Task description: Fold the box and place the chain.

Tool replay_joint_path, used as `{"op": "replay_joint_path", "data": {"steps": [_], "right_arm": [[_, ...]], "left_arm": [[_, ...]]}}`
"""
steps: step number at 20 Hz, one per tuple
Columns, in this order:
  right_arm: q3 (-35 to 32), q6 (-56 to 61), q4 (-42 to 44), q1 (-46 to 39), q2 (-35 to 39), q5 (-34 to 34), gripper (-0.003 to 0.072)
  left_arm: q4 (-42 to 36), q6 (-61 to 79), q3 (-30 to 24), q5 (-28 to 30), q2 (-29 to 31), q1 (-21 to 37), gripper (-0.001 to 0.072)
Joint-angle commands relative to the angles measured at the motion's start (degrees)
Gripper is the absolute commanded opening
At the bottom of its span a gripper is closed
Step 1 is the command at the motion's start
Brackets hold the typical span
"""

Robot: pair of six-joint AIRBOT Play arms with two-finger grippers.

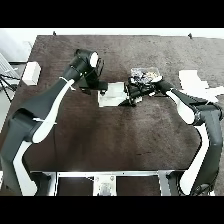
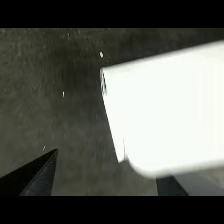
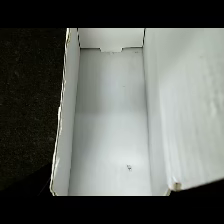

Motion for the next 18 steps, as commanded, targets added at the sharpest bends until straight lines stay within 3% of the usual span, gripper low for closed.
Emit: {"op": "replay_joint_path", "data": {"steps": [1, 4, 6, 8, 11, 13, 15, 16, 18], "right_arm": [[-0.02, 0.04, 0.04, 0.07, 0.00, 0.00, 0.0448], [-0.02, 0.04, 0.04, 0.07, 0.00, 0.00, 0.0448], [-0.02, 0.04, 0.04, 0.07, 0.00, 0.00, 0.0448], [-0.02, 0.04, 0.04, 0.07, 0.00, 0.00, 0.0448], [-0.02, 0.04, 0.04, 0.07, 0.00, 0.00, 0.0448], [-0.02, 0.04, 0.04, 0.07, 0.00, 0.00, 0.0448], [-0.02, 0.04, 0.04, 0.07, 0.00, 0.00, 0.0448], [-0.02, 0.04, 0.04, 0.07, 0.00, 0.00, 0.0448], [-0.02, 0.04, 0.04, 0.07, 0.00, 0.00, 0.0448]], "left_arm": [[-0.96, 12.04, 0.15, -2.56, 5.44, 1.11, 0.0652], [-11.17, 38.42, 0.11, 1.75, 8.72, 5.27, 0.0652], [-13.55, 47.25, -0.70, 5.35, 8.74, 8.09, 0.0652], [-13.55, 54.10, -5.31, 9.77, 8.74, 10.40, 0.0652], [-18.01, 78.58, -12.13, 9.16, 8.74, 14.82, 0.0651], [-20.22, 80.19, -17.46, 15.96, 8.74, 16.96, 0.0652], [-28.52, 90.33, -24.22, 23.50, 8.68, 18.71, 0.0681], [-34.60, 99.56, -27.54, 25.11, 8.68, 19.80, 0.0720], [-48.78, 112.69, -33.31, 26.05, 8.68, 21.92, 0.0720]]}}
